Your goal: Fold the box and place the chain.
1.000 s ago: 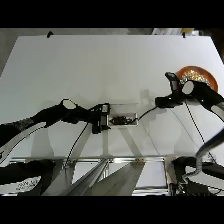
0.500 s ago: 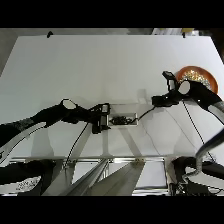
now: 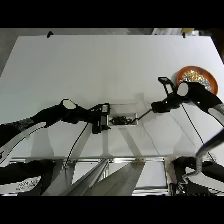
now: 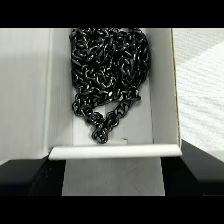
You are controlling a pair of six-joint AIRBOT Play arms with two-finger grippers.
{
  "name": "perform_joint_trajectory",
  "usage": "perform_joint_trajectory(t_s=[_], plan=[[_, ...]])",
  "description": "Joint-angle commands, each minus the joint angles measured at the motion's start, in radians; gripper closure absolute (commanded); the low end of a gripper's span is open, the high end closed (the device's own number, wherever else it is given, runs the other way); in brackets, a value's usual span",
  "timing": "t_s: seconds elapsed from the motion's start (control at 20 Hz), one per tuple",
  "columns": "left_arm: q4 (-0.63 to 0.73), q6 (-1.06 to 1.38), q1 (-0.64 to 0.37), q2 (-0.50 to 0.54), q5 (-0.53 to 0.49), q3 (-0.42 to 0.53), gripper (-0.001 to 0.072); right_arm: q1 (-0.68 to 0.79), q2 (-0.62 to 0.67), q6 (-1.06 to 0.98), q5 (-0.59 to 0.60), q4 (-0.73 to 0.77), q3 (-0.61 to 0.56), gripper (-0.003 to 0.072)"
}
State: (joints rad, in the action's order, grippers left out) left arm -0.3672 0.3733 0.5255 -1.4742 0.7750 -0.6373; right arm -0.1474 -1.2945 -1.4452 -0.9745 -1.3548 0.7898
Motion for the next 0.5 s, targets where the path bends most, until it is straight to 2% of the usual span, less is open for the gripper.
perform_joint_trajectory(t_s=[0.0, 0.25, 0.45], plan=[[0.0, 0.0, 0.0, 0.0, 0.0, 0.0, 0.0456, -0.001, 0.112, 0.079, -0.021, 0.014, 0.002, 0.0672], [0.0, 0.0, 0.0, 0.0, 0.0, 0.0, 0.0456, -0.039, 0.294, 0.26, -0.095, 0.295, 0.001, 0.0672], [0.0, 0.0, 0.0, 0.0, 0.0, 0.0, 0.0456, -0.172, 0.343, 0.336, -0.072, 0.486, 0.001, 0.0672]])
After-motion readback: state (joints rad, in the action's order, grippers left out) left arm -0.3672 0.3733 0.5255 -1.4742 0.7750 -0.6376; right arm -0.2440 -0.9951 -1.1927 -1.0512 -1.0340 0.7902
